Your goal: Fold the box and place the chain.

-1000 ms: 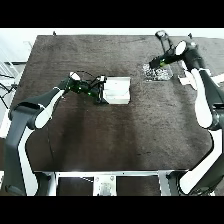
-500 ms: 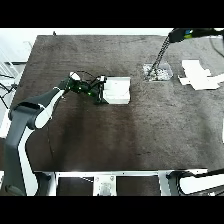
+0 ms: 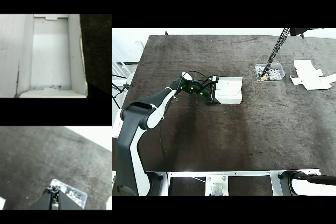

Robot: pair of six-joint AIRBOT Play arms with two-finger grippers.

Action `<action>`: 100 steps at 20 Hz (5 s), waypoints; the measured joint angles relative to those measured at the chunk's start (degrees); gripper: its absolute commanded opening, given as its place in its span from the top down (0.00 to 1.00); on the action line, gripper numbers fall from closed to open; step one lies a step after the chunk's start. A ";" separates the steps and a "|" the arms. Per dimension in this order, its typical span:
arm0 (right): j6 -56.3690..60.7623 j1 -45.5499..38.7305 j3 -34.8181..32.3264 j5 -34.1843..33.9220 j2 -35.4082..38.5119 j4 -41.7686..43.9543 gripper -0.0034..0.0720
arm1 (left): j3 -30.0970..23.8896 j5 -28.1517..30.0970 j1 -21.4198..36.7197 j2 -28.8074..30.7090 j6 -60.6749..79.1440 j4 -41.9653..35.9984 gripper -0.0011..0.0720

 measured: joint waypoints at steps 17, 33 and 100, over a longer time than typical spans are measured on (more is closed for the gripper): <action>-0.44 2.60 -0.26 1.90 5.84 -3.41 0.95 | 0.00 0.00 0.00 0.00 0.02 -0.02 0.13; 6.88 -2.36 -29.09 3.02 6.36 -7.41 0.95 | 0.00 -0.07 0.00 0.00 0.00 -0.02 0.13; 10.23 6.34 -23.06 -11.23 11.82 9.35 0.95 | -0.04 -0.17 0.00 0.00 0.00 -0.87 0.13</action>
